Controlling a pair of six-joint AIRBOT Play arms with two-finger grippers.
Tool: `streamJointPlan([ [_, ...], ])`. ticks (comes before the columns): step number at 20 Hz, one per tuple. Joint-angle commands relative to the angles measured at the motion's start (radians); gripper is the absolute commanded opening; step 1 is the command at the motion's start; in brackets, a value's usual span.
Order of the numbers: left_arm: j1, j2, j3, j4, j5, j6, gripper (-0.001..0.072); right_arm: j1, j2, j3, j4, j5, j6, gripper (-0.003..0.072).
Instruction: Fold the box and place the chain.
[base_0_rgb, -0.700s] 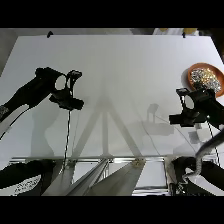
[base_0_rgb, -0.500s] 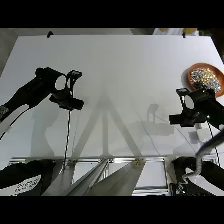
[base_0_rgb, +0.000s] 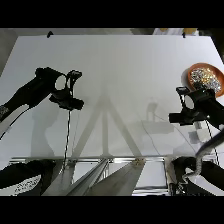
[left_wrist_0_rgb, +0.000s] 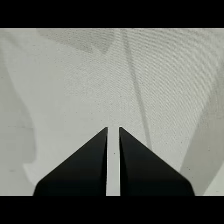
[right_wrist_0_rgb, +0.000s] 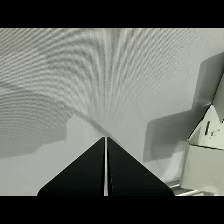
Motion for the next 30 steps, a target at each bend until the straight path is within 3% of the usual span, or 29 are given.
streamJointPlan([
  [1,-0.001,0.0,0.0,0.0,0.0,0.0,0.0085,0.0,0.0,0.0,-0.01,-0.05,-0.001,0.0017],
  [5,-0.001,0.0,0.0,0.0,0.0,0.0,0.0085,-0.001,0.0,0.077,-0.061,-0.054,-0.143,0.0014],
  [8,-0.001,0.0,0.0,0.0,0.0,0.0,0.0085,-0.056,0.0,0.182,-0.302,-0.043,-0.164,0.0012],
  [10,-0.001,0.0,0.0,0.0,0.0,0.0,0.0085,-0.163,-0.001,0.189,-0.434,-0.064,-0.252,0.0016],
  [13,-0.001,0.0,0.0,0.0,0.0,0.0,0.0085,-0.399,-0.003,0.189,-0.408,-0.111,-0.28,0.0049],
  [14,-0.001,0.0,0.0,0.0,0.0,0.0,0.0085,-0.471,-0.005,0.189,-0.398,-0.129,-0.314,0.0239],
  [15,-0.001,0.0,0.0,0.0,0.0,0.0,0.0085,-0.543,-0.01,0.189,-0.398,-0.141,-0.341,0.048],
  [16,-0.001,0.0,0.0,0.0,0.0,0.0,0.0085,-0.605,-0.018,0.189,-0.398,-0.155,-0.349,0.0536],
  [21,-0.001,0.0,0.0,0.0,0.0,0.0,0.0085,-0.819,-0.114,0.189,-0.403,-0.201,-0.404,0.0536],
  [27,-0.001,0.0,0.0,0.0,0.0,0.0,0.0085,-0.9,-0.204,0.189,-0.435,-0.277,-0.455,0.0531],
  [29,-0.001,0.0,0.0,0.0,0.0,0.0,0.0085,-0.902,-0.228,0.189,-0.468,-0.291,-0.455,0.045],
  [30,-0.001,0.0,0.0,0.0,0.0,0.0,0.0085,-0.903,-0.244,0.189,-0.488,-0.288,-0.452,0.0447],
])
